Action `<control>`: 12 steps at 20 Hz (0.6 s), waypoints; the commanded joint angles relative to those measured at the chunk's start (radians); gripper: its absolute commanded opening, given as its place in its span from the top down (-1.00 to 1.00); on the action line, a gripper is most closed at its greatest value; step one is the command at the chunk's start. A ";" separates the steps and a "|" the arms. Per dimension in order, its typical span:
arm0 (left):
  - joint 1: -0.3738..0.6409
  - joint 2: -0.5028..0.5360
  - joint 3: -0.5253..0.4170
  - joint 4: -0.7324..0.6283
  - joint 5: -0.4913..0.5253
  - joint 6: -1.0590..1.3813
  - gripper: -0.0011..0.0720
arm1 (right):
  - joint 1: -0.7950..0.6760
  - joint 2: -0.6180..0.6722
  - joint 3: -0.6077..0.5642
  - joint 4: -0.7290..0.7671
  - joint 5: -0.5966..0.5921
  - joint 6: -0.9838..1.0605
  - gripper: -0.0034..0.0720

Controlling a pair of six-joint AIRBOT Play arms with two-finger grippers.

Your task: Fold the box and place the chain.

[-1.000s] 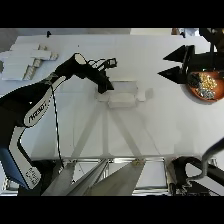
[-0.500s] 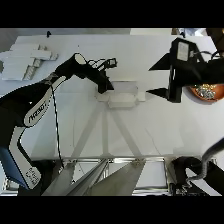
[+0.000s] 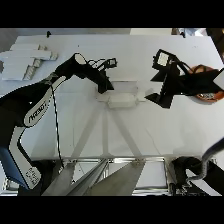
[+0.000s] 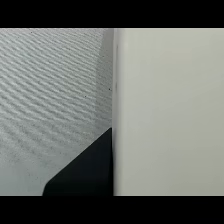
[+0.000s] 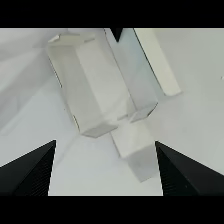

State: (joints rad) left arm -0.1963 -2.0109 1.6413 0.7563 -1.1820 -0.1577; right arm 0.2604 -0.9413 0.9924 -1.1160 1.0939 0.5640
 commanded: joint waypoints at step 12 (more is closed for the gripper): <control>-0.001 -0.001 0.000 0.000 0.000 0.000 0.93 | 0.118 -0.005 -0.173 -0.323 -0.533 0.516 -0.92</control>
State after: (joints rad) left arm -0.1967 -2.0109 1.6413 0.7563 -1.1820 -0.1577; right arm 0.3374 -0.9459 0.8688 -1.3396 0.7345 1.0702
